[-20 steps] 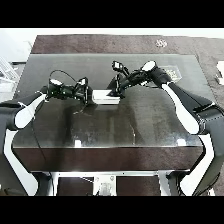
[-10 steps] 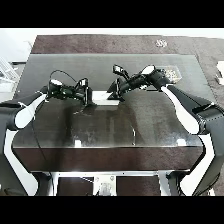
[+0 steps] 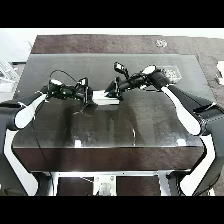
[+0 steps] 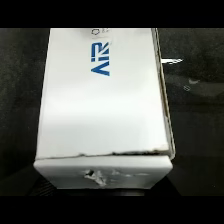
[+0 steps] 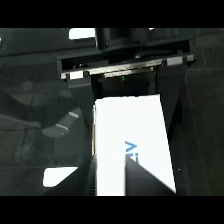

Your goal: Fold the box and place the chain.

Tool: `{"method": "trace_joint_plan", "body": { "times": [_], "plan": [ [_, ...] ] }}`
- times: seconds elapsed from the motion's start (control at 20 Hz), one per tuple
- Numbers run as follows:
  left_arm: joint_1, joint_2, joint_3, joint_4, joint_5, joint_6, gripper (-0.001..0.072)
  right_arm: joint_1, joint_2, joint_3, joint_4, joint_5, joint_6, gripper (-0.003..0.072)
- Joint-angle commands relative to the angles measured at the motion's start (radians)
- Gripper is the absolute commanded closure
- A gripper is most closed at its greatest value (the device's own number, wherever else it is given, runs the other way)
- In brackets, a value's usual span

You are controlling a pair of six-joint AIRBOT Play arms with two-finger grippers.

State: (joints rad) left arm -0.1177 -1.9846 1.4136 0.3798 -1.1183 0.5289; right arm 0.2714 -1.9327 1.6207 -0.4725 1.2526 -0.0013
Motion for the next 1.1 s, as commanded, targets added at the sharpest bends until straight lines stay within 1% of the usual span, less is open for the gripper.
{"method": "trace_joint_plan", "body": {
  "times": [0.0, 0.05, 0.5, 0.8, 1.05],
  "plan": [
    [0.000, 0.001, 0.000, 0.002, 0.000, 0.000, 0.0299, 0.000, 0.003, -0.003, 0.031, 0.005, -0.007, 0.0646],
    [0.000, 0.001, 0.000, 0.002, 0.000, 0.000, 0.0298, 0.000, 0.003, -0.006, 0.029, 0.005, -0.007, 0.0667],
    [0.001, 0.001, 0.000, 0.002, 0.000, 0.000, 0.0298, 0.000, -0.026, -0.091, 0.026, -0.007, -0.002, 0.0667],
    [0.001, 0.001, 0.000, 0.002, 0.000, 0.000, 0.0298, 0.000, -0.026, -0.089, 0.026, -0.007, 0.012, 0.0668],
    [0.001, 0.001, 0.000, 0.002, 0.000, 0.000, 0.0299, 0.000, -0.020, -0.086, 0.017, -0.013, 0.093, 0.0668]
  ]
}}
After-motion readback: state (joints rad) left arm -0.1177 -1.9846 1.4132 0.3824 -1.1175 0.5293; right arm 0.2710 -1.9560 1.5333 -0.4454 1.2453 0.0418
